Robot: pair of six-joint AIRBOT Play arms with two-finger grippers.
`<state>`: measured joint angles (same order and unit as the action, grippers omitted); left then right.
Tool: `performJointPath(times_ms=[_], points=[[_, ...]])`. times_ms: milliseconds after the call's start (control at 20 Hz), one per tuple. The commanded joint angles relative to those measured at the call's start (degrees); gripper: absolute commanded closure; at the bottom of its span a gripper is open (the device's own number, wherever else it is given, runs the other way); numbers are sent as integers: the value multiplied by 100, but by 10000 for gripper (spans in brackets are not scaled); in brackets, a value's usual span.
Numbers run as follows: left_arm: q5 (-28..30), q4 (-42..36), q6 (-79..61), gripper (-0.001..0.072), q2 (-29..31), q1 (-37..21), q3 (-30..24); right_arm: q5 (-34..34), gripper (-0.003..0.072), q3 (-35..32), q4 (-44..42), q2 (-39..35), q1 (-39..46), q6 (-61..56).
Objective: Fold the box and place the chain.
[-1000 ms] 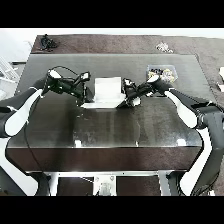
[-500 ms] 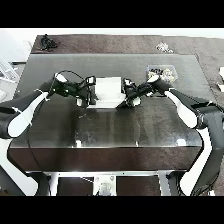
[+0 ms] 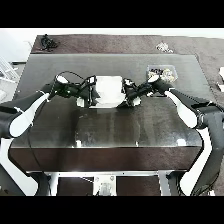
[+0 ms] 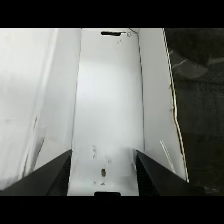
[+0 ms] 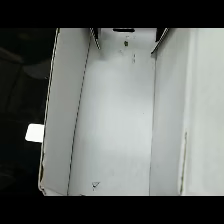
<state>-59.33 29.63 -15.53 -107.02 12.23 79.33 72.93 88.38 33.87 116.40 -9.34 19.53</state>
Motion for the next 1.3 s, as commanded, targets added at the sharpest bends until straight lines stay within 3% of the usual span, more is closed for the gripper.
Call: performJointPath(times_ms=[0,550,600,650,750,800,850,900,950,1050,1250], points=[[-2,-50,-109,219,-4,2,-2,2,123,2,-2,0,0,2],[-157,87,-186,216,-4,0,-2,2,123,2,-2,0,0,2],[-173,83,-210,97,-4,2,-2,2,123,2,-2,0,0,2],[-149,76,-188,53,-4,2,-2,2,123,2,-2,0,0,2],[-105,81,-190,60,-4,2,-2,2,123,2,-2,0,0,2],[-70,83,-190,134,-4,0,-2,2,123,2,-2,0,0,2],[-31,94,-192,143,-4,0,-2,2,123,2,0,0,0,2],[50,160,-192,252,-2,0,-2,2,123,2,-2,0,0,2],[76,280,-199,445,-2,-15,-2,2,123,0,-2,0,0,2],[42,597,-188,686,2,-111,-2,2,122,0,-2,0,0,2],[-66,592,-157,690,107,-459,2,2,123,2,-2,0,0,2]])
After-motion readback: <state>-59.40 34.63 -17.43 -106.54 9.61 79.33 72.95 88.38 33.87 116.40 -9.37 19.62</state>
